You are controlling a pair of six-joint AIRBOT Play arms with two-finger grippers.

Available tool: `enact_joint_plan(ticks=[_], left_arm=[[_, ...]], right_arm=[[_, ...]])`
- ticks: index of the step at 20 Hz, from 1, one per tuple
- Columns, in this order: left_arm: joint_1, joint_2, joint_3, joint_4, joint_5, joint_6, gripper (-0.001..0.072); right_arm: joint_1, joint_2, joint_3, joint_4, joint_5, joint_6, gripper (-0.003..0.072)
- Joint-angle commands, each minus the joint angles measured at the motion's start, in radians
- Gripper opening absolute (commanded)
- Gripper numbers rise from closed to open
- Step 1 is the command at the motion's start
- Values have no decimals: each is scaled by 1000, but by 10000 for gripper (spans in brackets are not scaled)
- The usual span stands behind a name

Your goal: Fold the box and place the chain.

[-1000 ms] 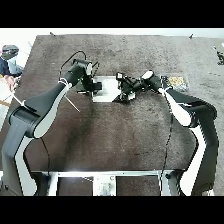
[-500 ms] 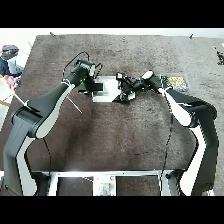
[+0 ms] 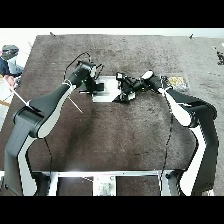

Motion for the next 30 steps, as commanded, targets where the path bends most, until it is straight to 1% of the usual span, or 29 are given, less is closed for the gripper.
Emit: enact_joint_plan(ticks=[1,5,6,10,18,20,21,25,26,29,30], left_arm=[[0,-2,2,2,-5,0,11],[0,-2,6,2,-6,2,16],[0,-1,8,0,-6,5,66],[0,5,8,-23,-7,28,74],[0,10,14,-28,-14,28,75],[0,9,14,-32,-10,53,342],[0,9,14,-32,-10,66,356],[0,10,17,-36,-19,77,357],[0,10,29,-43,-45,92,357],[0,10,104,-43,-150,153,358],[0,11,129,-42,-176,163,382]], right_arm=[[1,-1,0,0,0,0,421],[1,-1,0,0,0,0,421],[1,-1,0,0,0,0,421],[1,-1,0,0,0,0,421],[1,-1,0,0,0,0,421],[1,-1,0,0,0,0,421],[1,-1,0,0,0,0,421],[1,-1,0,0,0,0,421],[1,-1,0,0,0,0,421],[1,-1,0,0,0,0,421],[1,-1,0,0,0,0,421]])
